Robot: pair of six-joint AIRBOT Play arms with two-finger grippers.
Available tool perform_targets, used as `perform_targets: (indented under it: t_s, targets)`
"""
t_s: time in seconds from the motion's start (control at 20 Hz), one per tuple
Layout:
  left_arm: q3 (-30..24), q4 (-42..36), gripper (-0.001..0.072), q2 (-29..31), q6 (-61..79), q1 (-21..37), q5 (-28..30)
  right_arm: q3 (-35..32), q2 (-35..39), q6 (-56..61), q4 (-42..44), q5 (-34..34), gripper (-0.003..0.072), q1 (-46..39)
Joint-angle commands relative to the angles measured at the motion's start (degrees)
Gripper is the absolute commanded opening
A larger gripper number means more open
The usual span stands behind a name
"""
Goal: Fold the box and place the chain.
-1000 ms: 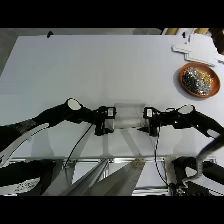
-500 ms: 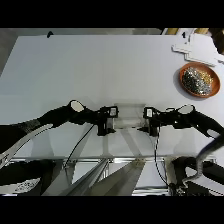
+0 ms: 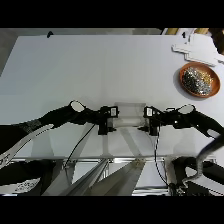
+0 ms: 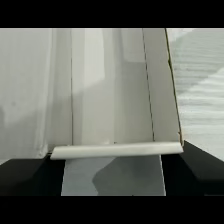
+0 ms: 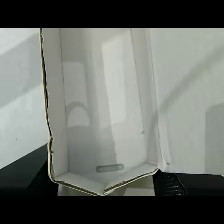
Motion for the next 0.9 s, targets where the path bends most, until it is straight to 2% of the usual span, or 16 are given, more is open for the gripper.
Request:
perform_targets:
  t_s: [0.0,0.05,0.85]
  targets:
    - [0.0,-0.9,0.0208,0.0,0.0,0.0,-0.1,0.0,0.0,-0.1,-0.1,0.2,0.0322,0.0]
    - [0.0,-0.7,0.0131,0.0,0.0,0.0,-0.2,0.0,0.0,-0.1,-0.1,0.2,0.0322,0.0]
    - [0.0,-0.8,0.0141,0.1,0.0,0.0,-0.4,0.0,0.0,-0.1,-0.1,0.2,0.0322,0.0]
